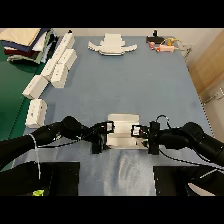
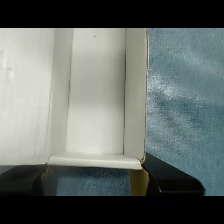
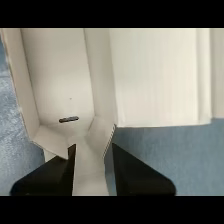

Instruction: Fold the box.

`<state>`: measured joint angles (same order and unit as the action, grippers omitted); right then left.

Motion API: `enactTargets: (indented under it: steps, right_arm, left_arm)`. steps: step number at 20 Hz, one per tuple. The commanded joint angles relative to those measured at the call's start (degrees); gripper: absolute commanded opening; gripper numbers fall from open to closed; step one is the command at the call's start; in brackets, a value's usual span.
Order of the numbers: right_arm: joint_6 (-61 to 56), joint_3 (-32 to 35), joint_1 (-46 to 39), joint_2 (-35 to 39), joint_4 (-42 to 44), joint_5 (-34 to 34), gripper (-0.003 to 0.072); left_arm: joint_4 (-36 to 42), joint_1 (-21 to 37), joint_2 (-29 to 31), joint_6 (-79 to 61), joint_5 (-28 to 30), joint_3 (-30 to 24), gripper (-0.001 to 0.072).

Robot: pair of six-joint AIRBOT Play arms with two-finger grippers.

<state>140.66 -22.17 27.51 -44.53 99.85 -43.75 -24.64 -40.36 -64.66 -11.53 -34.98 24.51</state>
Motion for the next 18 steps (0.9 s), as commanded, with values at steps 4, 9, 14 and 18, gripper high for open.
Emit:
enactTargets:
  steps: [4,9,14,18]
  right_arm:
    - [0.87,-0.48,3.37,-0.76,6.38,-0.61,0.0212]
    - [0.87,-0.48,5.84,-0.85,5.79,4.37,0.0147]
    - [0.83,-0.48,5.84,-0.85,5.62,6.82,0.05]
    - [0.83,-0.48,5.84,-0.85,5.55,6.01,0.0585]
  left_arm:
    - [0.0,0.02,0.0,0.0,0.04,0.07,0.0359]
    - [0.0,0.0,0.0,0.0,0.02,0.07,0.0359]
    - [0.0,0.02,0.0,0.0,0.04,0.07,0.0359]
    - [0.0,0.02,0.0,0.0,0.04,0.07,0.0359]
